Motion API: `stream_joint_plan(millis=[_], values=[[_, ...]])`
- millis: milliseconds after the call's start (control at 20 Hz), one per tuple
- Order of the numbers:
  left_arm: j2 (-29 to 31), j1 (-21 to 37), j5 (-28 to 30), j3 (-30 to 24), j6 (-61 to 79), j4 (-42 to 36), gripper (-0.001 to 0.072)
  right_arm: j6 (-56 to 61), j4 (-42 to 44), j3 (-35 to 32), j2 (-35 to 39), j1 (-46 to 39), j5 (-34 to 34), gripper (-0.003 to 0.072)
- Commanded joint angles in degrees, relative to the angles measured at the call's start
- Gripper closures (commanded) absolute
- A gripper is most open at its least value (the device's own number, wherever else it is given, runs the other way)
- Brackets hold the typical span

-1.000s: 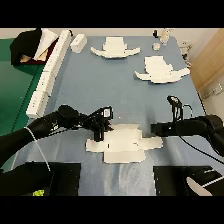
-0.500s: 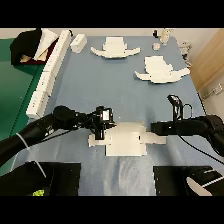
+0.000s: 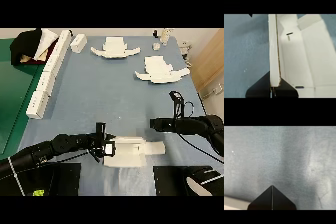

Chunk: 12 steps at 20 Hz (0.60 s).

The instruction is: Fold the box.

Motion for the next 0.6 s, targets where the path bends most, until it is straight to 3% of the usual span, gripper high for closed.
stream_joint_plan(millis=[0, 100, 300, 550], values=[[0.3, -0.7, 3.7, -0.9, -1.5, 0.1, 0.0696, 0.4, 0.0, 0.0, 0.1, 0.0, 1.0, 0.0686], [0.2, 2.5, 1.9, 0.2, -1.5, 0.1, 0.0697, 0.4, 0.0, 0.0, 0.1, 0.0, 1.1, 0.0686], [-0.3, 12.9, -9.7, 5.2, -1.5, 0.1, 0.0696, 0.4, 0.0, 0.0, 0.1, 0.0, 1.5, 0.0686], [-8.5, 21.9, -22.3, 12.9, -1.8, 0.1, 0.0696, 0.4, 0.0, 0.0, 0.1, 0.0, 3.0, 0.0686]])
